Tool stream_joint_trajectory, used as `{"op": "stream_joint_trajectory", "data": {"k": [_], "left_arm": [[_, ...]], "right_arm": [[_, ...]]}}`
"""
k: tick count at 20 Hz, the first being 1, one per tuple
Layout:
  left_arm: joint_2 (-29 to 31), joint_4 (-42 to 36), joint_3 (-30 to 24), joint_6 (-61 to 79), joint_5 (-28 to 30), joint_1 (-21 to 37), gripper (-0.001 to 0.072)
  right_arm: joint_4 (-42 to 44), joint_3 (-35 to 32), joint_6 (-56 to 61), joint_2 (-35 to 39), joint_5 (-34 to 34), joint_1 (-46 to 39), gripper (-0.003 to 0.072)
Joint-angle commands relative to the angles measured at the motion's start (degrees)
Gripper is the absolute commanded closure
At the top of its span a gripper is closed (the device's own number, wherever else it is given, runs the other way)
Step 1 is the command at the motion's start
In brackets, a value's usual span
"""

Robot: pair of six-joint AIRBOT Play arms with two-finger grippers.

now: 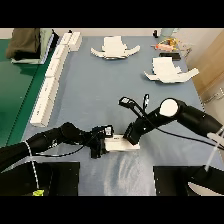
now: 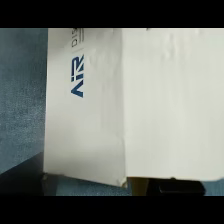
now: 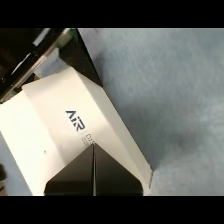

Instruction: Fold the box.

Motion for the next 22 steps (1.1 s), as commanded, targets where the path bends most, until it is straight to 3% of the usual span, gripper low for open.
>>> {"op": "stream_joint_trajectory", "data": {"k": [1, 3, 5, 7, 8, 10, 12, 17, 19, 22], "left_arm": [[-0.02, 0.0, -0.02, 0.0, 0.02, 0.02, 0.0195], [-0.02, 0.0, -0.02, 0.0, 0.02, 0.02, 0.0195], [-0.02, 0.0, -0.02, 0.0, 0.02, 0.02, 0.0196], [-0.02, 0.0, -0.02, 0.0, 0.02, 0.02, 0.0195], [-0.02, 0.0, -0.02, 0.0, 0.02, 0.02, 0.0195], [-0.02, 0.0, -0.02, 0.0, 0.02, 0.02, 0.0195], [-0.02, 0.0, -0.02, 0.0, 0.02, 0.02, 0.0195], [-0.02, 0.0, -0.02, 0.0, 0.02, 0.02, 0.0195], [-0.02, 0.0, -0.02, 0.0, 0.02, 0.02, 0.0195], [-0.02, 0.0, -0.02, 0.0, 0.0, 0.02, 0.0195]], "right_arm": [[-7.56, -4.79, -1.62, 7.74, -13.16, 7.8, 0.0681], [-10.99, -7.93, -3.32, 11.76, -17.66, 11.19, 0.068], [-14.56, -10.58, -3.82, 14.64, -20.44, 14.05, 0.0633], [-19.06, -10.99, -3.85, 14.93, -20.11, 15.45, 0.0398], [-20.63, -10.97, -4.9, 14.93, -20.15, 15.67, 0.0327], [-20.65, -10.97, -8.35, 14.95, -20.13, 15.65, 0.0297], [-20.37, -10.97, -8.79, 14.95, -20.0, 15.69, 0.0155], [-17.31, -10.97, -10.93, 14.95, -18.82, 15.69, 0.015], [-16.48, -10.97, -11.32, 14.95, -17.73, 15.69, 0.01], [-16.76, -10.99, -12.46, 14.49, -17.38, 15.69, 0.0094]]}}
